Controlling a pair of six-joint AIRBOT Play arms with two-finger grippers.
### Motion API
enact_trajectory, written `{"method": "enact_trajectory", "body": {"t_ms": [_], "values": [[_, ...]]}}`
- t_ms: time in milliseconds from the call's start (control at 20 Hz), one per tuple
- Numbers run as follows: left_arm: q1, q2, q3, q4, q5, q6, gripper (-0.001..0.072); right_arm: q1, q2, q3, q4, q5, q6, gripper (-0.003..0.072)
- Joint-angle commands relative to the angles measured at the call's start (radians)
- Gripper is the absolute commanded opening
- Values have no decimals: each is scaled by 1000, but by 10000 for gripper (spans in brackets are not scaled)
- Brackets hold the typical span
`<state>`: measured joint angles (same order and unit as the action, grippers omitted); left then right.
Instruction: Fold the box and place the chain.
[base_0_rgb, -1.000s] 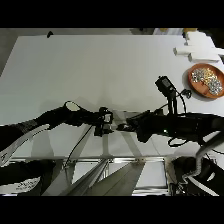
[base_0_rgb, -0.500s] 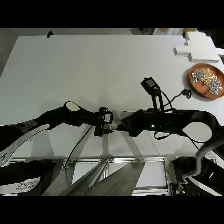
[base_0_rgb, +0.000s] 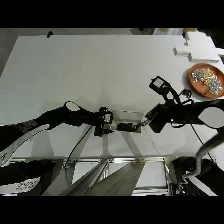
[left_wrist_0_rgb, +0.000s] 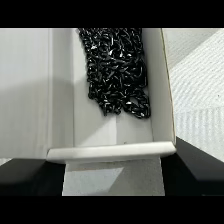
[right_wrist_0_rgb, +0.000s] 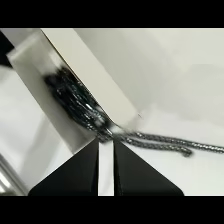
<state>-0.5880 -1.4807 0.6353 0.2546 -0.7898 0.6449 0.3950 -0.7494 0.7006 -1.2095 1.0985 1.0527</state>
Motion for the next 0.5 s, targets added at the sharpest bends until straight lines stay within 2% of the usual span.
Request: {"method": "enact_trajectory", "body": {"t_ms": [0, 100, 250, 450], "values": [[1, 0, 0, 0, 0, 0, 134, -151, 2, -45, 10, 90, -476, 72], [1, 0, 0, 0, 0, 0, 134, -190, -18, -103, 52, 74, -695, 77], [0, 0, 0, 0, 0, 0, 134, -189, -72, -188, 185, 31, -883, 79], [0, 0, 0, 0, 0, 0, 134, -189, -144, -260, 245, -42, -1010, 107]]}}
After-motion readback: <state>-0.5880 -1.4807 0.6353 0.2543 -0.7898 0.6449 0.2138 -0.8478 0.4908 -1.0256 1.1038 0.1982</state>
